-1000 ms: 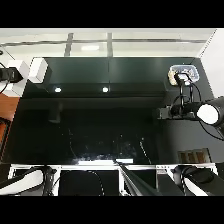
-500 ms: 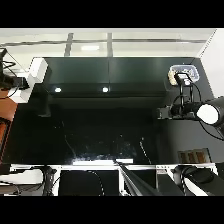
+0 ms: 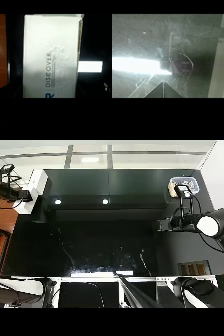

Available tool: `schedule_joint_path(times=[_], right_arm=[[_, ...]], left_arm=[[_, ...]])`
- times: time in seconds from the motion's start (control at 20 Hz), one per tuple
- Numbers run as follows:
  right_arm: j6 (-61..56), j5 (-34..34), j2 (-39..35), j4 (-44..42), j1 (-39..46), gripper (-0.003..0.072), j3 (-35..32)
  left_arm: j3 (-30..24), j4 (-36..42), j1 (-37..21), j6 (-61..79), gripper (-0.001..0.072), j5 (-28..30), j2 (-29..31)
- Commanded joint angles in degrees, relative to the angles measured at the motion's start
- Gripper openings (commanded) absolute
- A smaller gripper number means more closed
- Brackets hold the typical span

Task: Fold the box and place the chain.

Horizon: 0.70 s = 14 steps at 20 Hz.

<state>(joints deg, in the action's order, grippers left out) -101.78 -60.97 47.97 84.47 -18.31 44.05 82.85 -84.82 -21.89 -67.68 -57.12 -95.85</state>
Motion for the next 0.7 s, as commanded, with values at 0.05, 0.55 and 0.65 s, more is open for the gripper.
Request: schedule_joint_path(times=[0.05, 0.55, 0.65], right_arm=[[0.0, -0.02, -0.04, 0.0, -0.02, 0.0013, -0.02], [0.0, -0.02, -0.04, -0.02, -0.02, 0.0013, -0.02], [0.0, -0.02, -0.04, -0.02, -0.02, 0.0013, -0.02]], left_arm=[[0.76, 1.31, -0.04, 0.0, 0.0235, 0.11, -2.12], [3.26, 6.01, -0.02, -0.31, 0.0707, -4.68, -3.56], [6.71, 6.01, -0.02, -0.31, 0.0707, -9.6, -3.54]])
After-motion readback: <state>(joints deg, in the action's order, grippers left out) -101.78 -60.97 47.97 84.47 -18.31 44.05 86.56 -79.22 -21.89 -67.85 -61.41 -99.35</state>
